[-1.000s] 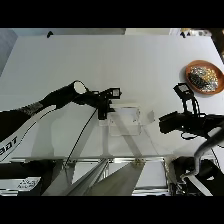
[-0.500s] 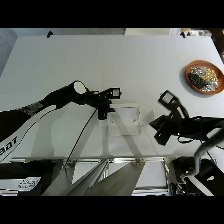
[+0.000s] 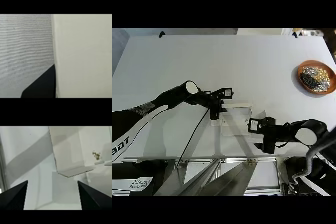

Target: Fold the box and place the chain.

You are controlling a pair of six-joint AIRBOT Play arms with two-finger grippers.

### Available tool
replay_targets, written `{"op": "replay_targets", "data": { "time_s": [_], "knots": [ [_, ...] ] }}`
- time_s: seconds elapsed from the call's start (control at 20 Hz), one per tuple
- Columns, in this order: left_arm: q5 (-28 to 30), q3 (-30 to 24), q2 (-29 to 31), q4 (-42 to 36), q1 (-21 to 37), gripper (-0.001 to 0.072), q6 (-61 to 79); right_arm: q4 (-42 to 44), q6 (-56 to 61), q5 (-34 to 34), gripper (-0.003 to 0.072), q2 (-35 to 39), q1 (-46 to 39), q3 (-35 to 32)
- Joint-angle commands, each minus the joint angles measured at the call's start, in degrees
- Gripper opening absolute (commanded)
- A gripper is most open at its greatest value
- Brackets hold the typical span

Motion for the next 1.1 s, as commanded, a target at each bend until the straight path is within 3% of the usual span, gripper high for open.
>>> {"op": "replay_targets", "data": {
  "time_s": [0.0,0.25,0.7,1.05],
  "knots": [
    [0.0,0.0,0.0,0.0,0.0,0.0010,0.0,-2.5,-4.9,-12.5,0.0695,-0.3,2.1,-4.7],
    [0.0,0.0,0.0,0.0,0.0,0.0010,0.0,-2.8,-4.9,-23.4,0.0695,-0.5,7.8,-7.9],
    [0.0,0.0,0.0,0.0,0.0,0.0010,0.0,-6.2,-4.9,-33.1,0.0695,-7.0,6.4,-8.3],
    [0.0,0.0,0.0,0.0,0.0,0.0010,0.0,-4.9,-4.9,-29.7,0.0695,-7.0,1.4,-2.4]
  ]
}}
